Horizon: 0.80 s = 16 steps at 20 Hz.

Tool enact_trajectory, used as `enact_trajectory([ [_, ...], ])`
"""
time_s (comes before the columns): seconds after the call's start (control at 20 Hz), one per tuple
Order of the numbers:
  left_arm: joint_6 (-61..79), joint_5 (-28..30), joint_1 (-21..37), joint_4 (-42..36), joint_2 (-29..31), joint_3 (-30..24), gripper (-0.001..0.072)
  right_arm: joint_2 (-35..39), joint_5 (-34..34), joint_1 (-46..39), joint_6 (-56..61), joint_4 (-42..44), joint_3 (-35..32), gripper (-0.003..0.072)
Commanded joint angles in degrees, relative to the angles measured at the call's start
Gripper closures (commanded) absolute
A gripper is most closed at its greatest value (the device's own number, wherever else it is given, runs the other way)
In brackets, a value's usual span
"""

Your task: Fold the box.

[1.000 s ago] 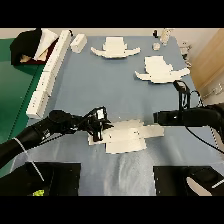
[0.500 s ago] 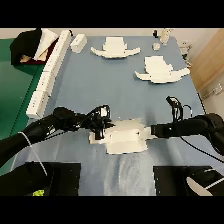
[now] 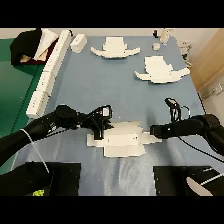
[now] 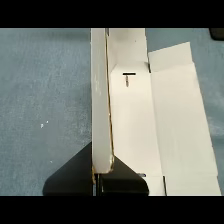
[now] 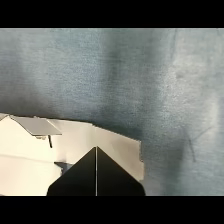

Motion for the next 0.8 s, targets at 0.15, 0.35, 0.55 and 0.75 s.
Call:
enact_trajectory([
  [0.15, -0.81, -1.75, 0.02, 1.07, -2.27, 0.20, 0.0694, 2.40, 1.81, 0.02, -0.04, -0.13, 0.00, 0.0686],
  [0.35, -0.87, -2.25, 0.04, 1.07, -3.08, 0.20, 0.0694, 2.40, 2.12, 0.04, -0.04, -0.13, 0.00, 0.0686],
  [0.55, 0.96, -2.21, 0.02, -0.20, -1.31, 0.68, 0.0696, 2.40, 2.14, 0.04, -0.07, -0.17, 0.00, 0.0686],
  [0.75, 8.61, 5.86, -3.04, -3.21, 5.92, -0.26, 0.0699, 2.40, 3.26, 0.02, -0.04, -0.17, 0.00, 0.0686],
])
